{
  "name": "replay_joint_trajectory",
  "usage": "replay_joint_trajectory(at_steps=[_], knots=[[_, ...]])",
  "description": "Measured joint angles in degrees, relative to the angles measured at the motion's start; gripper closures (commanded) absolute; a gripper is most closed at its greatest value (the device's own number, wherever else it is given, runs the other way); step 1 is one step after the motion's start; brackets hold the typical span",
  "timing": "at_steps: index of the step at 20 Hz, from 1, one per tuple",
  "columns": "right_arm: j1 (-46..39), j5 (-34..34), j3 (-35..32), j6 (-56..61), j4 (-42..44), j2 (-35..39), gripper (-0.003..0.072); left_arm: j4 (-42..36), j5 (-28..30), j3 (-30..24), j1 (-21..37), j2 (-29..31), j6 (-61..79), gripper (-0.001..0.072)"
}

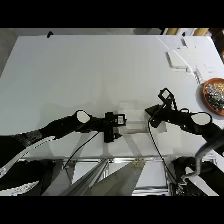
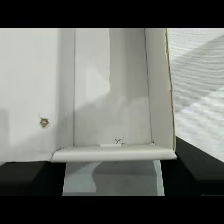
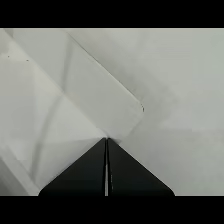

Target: Fold the box and place the chain.

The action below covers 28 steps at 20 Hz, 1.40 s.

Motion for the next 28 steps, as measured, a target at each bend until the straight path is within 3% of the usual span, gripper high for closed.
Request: replay_joint_trajectory(at_steps=[4,9,14,17,18,19,28], knots=[[0.1,0.9,0.4,-0.2,-0.4,-1.4,0.0667,0.0,0.0,0.0,0.0,0.0,0.0,0.0378],[0.1,9.5,2.9,4.2,-8.6,5.7,0.0670,0.0,0.0,0.0,0.0,0.0,0.0,0.0378],[0.1,16.7,4.0,7.0,-27.2,16.0,0.0670,0.0,0.0,0.0,0.0,0.0,0.1,0.0378],[0.2,19.5,4.2,7.1,-40.0,18.2,0.0666,0.0,0.0,0.0,0.0,0.0,0.1,0.0378],[0.5,19.9,4.2,6.6,-42.3,18.1,0.0608,0.0,-0.1,0.0,0.0,0.0,0.1,0.0378],[0.9,19.8,4.2,5.3,-43.1,17.4,0.0529,0.0,-0.2,0.0,0.0,0.0,0.1,0.0378],[3.9,20.0,4.3,-12.0,-37.0,4.2,0.0528,0.0,-0.3,0.0,0.0,0.0,0.1,0.0378]])
